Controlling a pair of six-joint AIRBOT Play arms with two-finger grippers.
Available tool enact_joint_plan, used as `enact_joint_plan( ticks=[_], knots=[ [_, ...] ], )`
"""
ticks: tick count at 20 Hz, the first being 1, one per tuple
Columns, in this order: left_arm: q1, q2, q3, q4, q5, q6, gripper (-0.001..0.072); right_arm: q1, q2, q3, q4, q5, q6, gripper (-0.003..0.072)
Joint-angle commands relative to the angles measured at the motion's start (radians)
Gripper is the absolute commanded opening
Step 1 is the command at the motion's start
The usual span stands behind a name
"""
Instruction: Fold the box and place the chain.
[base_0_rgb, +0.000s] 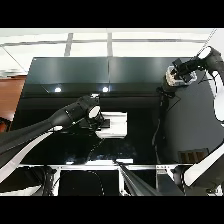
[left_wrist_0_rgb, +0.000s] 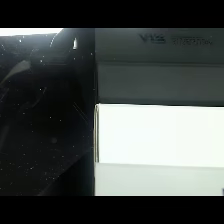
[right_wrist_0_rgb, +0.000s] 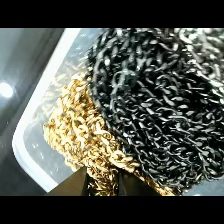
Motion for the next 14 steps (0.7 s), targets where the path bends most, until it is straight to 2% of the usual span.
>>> enact_joint_plan(
  ticks=[1,4,8,11,14],
  knots=[
    [0.000,-0.001,0.001,0.000,0.002,0.000,0.0024,-0.005,0.031,0.013,-0.001,0.010,-0.143,0.0013],
    [0.000,-0.001,0.001,0.000,0.002,0.000,0.0024,-0.015,0.139,0.020,-0.001,0.012,-0.314,0.0012],
    [0.000,-0.001,0.001,0.000,0.002,0.000,0.0024,-0.030,0.369,0.020,-0.001,0.032,-0.479,0.0012],
    [0.000,-0.001,0.001,0.000,0.002,0.000,0.0024,-0.032,0.547,0.020,0.002,0.108,-0.594,0.0012],
    [0.000,-0.001,0.001,0.000,0.002,0.000,0.0024,-0.032,0.692,0.020,0.003,0.161,-0.623,0.0012]
  ],
)
